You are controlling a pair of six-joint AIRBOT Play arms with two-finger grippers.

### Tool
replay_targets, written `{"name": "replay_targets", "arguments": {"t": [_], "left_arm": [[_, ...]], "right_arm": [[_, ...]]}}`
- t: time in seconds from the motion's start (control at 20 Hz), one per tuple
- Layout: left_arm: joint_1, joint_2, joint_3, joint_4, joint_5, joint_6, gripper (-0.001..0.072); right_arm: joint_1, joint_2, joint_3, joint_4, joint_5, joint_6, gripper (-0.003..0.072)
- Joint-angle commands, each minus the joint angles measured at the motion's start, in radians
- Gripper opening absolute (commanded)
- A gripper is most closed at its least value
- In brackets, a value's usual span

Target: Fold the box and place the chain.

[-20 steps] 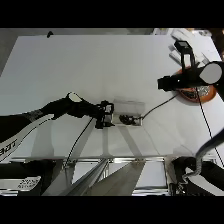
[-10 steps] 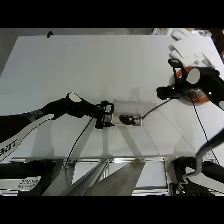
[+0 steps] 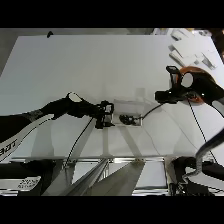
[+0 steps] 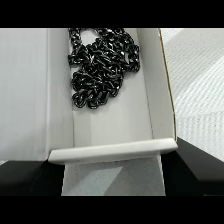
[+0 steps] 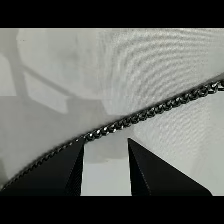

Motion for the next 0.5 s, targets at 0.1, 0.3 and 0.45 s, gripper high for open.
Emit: {"name": "replay_targets", "arguments": {"t": [0.1,0.3,0.45], "left_arm": [[0.0,0.0,0.001,0.0,0.0,0.0,0.0195],[0.0,0.0,0.001,0.0,0.0,0.0,0.0195],[0.0,0.0,0.001,0.0,0.0,0.0,0.0195]], "right_arm": [[-0.001,-0.043,-0.007,-0.001,-0.003,0.023,0.0262],[-0.001,-0.043,-0.007,-0.013,-0.002,0.065,0.0198],[-0.001,-0.044,-0.007,-0.013,-0.002,0.065,0.02]]}}
